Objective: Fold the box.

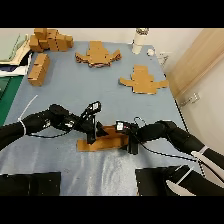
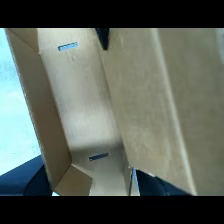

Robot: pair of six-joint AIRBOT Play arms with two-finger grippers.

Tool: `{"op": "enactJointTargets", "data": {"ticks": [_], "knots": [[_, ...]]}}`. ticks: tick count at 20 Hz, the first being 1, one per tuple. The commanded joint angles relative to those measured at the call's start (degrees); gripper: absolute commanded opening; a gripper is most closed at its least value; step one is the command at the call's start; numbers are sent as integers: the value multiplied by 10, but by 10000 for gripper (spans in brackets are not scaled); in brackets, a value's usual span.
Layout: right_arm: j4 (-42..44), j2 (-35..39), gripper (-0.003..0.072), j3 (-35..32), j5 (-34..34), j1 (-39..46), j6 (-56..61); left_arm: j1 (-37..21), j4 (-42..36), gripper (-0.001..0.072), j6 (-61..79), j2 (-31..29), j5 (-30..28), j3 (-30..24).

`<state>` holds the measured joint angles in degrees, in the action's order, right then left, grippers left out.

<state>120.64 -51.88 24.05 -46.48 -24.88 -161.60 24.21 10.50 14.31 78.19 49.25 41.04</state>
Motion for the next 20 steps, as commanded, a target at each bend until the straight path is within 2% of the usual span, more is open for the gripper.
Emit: {"op": "enactJointTargets", "data": {"ticks": [1, 11, 12, 13, 20], "knots": [[2, 0, 708, 0, 1, -6, 0, 0, 0, 14, 0, 0, 0, 0], [0, -6, 695, 0, 1, -6, 0, 0, 0, 14, 0, 0, 0, 0], [0, -6, 656, 0, 1, -6, 0, 0, 0, 14, 0, 0, 0, 0], [0, -6, 561, 0, 1, -6, 0, 0, 0, 14, 0, 0, 0, 0], [-20, -7, 548, 0, 1, -6, 0, 0, 0, 14, 0, 0, 0, 0]]}}
